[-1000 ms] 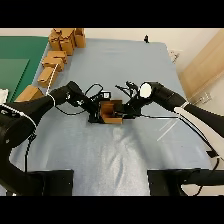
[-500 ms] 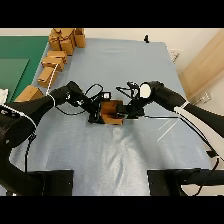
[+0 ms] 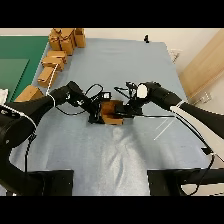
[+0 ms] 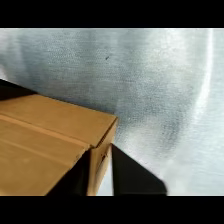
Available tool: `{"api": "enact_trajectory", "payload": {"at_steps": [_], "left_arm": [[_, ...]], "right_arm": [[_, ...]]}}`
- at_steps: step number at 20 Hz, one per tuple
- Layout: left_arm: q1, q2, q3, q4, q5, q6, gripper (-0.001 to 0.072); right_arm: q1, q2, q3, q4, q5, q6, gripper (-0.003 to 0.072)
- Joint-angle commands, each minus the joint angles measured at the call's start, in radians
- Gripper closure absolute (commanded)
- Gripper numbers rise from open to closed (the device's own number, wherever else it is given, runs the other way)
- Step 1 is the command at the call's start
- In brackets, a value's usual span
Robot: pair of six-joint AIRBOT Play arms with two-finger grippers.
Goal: Fold the box.
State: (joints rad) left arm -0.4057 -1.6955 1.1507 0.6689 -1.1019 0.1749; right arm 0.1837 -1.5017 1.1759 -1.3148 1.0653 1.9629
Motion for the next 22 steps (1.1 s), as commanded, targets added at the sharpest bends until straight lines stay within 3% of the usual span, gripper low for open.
{"api": "enact_trajectory", "payload": {"at_steps": [1,2,3,22], "left_arm": [[0.0,0.0,0.0,0.004,0.001,0.007,0.0294],[0.0,0.0,0.0,0.004,0.001,0.007,0.0294],[0.0,0.0,0.0,0.004,0.001,0.007,0.0294],[0.0,0.0,0.0,0.004,0.001,0.007,0.0294]], "right_arm": [[-0.001,-0.002,0.011,0.027,-0.004,-0.03,0.0566],[-0.001,-0.002,0.011,0.045,-0.003,-0.042,0.0666],[0.001,-0.002,0.011,0.055,-0.003,-0.05,0.0675],[0.06,-0.066,0.018,-0.059,0.05,0.062,0.0678]]}}
